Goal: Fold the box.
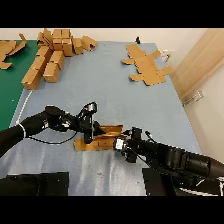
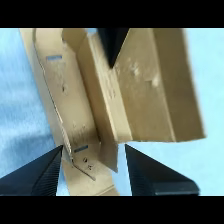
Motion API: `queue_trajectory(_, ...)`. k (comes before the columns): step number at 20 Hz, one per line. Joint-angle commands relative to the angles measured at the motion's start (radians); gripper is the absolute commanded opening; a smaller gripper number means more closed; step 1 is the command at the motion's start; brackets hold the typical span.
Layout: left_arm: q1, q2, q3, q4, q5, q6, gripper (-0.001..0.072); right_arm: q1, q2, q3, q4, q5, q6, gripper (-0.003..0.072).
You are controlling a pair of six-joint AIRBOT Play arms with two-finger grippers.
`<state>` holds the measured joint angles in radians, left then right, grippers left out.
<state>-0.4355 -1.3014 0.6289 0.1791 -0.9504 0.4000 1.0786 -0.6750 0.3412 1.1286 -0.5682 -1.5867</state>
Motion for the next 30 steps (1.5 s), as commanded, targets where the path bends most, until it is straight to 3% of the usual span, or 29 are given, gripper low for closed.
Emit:
queue_trajectory(1, 0.0, 0.0, 0.0, 0.0, 0.0, 0.0, 0.0012, -0.001, 0.017, 0.002, -0.01, 0.0, 0.005, 0.0602)
queue_trajectory(9, 0.0, 0.0, 0.0, 0.0, 0.0, 0.0, 0.0012, -0.038, 0.014, 0.002, 0.016, -0.016, 0.005, 0.0604)
queue_trajectory(10, 0.0, 0.0, 0.0, 0.0, 0.0, 0.0, 0.0012, -0.062, 0.014, 0.002, 0.032, -0.009, 0.003, 0.072)
queue_trajectory(13, 0.0, 0.0, 0.0, 0.0, -0.001, 0.0, 0.0012, -0.16, 0.013, 0.002, 0.217, 0.068, -0.179, 0.072)
queue_trajectory(16, 0.0, 0.0, 0.0, 0.0, 0.0, 0.0, 0.0012, -0.267, -0.009, 0.002, 0.59, 0.081, -0.593, 0.072)
queue_trajectory(19, 0.0, 0.0, 0.0, 0.0, 0.0, 0.0, 0.0012, -0.377, -0.057, 0.002, 0.953, 0.026, -0.993, 0.072)
queue_trajectory(22, 0.0, 0.0, 0.0, 0.0, 0.0, 0.0, 0.0012, -0.494, -0.114, 0.008, 1.17, -0.077, -1.268, 0.072)
queue_trajectory(24, 0.0, 0.0, 0.0, 0.0, -0.001, 0.0, 0.0012, -0.57, -0.163, 0.037, 1.272, -0.161, -1.417, 0.072)
queue_trajectory(30, 0.0, 0.0, 0.0, 0.0, 0.0, 0.0, 0.0012, -0.642, -0.37, 0.183, 1.226, -0.34, -1.425, 0.072)
